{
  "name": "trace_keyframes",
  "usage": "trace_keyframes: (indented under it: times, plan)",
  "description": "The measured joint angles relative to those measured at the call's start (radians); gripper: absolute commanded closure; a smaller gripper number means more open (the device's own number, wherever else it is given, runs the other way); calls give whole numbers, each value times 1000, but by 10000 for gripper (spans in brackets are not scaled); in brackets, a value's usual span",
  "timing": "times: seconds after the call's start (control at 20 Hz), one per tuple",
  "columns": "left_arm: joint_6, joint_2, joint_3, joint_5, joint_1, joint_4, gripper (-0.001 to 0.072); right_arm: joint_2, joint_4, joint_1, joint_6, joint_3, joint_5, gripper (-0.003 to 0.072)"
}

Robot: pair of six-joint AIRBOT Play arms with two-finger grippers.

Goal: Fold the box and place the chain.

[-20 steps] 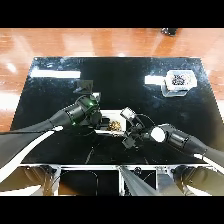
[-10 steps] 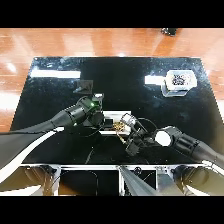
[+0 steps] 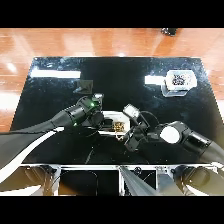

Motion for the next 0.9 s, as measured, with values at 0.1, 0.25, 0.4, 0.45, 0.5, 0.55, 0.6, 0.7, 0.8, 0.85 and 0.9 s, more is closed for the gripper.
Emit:
trace_keyframes:
  times: [0.1,0.25,0.4,0.45,0.5,0.55,0.6,0.7,0.8,0.85,0.9]
  plan:
    - [0,0,0,2,0,0,687,9,0,-30,11,51,11,663]
    - [-1,0,0,3,0,1,687,16,1,-72,18,132,19,663]
    - [-1,0,0,4,0,1,687,15,0,-105,23,176,23,662]
    - [-1,0,0,4,0,1,687,12,-1,-114,23,183,24,663]
    - [-2,0,0,4,0,1,687,7,-1,-122,24,188,23,663]
    - [-2,0,0,4,0,1,687,-1,-1,-129,26,193,21,662]
    - [-2,0,0,4,0,1,687,-10,-2,-134,25,195,22,662]
    - [-2,0,0,4,0,1,687,-32,-1,-139,26,199,27,323]
    - [-2,0,0,4,0,1,687,-49,-1,-141,27,201,43,169]
    - [-2,0,0,4,0,1,687,-53,0,-143,31,201,49,169]
    - [-2,0,0,4,0,1,687,-55,0,-145,35,202,55,170]
